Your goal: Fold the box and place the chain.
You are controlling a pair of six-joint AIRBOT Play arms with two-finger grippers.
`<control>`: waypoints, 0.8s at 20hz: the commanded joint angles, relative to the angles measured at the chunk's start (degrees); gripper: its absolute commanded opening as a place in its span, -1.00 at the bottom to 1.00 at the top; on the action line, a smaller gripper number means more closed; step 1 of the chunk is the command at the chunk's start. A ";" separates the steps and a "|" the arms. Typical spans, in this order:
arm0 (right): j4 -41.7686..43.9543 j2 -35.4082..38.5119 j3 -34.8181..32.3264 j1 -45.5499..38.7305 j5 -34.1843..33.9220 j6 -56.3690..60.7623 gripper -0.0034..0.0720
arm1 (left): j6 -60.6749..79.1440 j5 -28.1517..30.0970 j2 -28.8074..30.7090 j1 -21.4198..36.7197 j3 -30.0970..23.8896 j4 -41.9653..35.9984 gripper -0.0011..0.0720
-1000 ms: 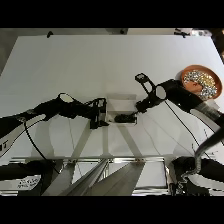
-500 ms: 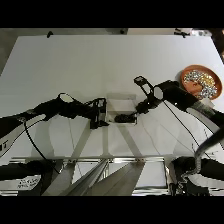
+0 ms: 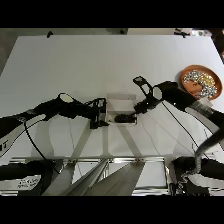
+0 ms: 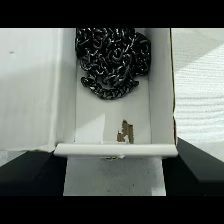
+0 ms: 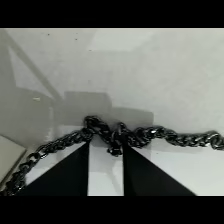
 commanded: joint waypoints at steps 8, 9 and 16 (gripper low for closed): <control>0.22 0.87 -0.02 0.04 -0.70 0.61 -0.88 | 0.00 -0.02 0.00 0.00 0.02 0.02 -0.22; 0.22 1.86 -0.02 0.04 -0.70 0.61 -0.88 | 0.00 0.00 0.00 0.00 0.02 0.02 -0.22; 0.24 19.23 -0.02 1.03 3.85 1.44 -0.88 | 0.00 0.00 0.00 0.00 0.02 0.02 -0.22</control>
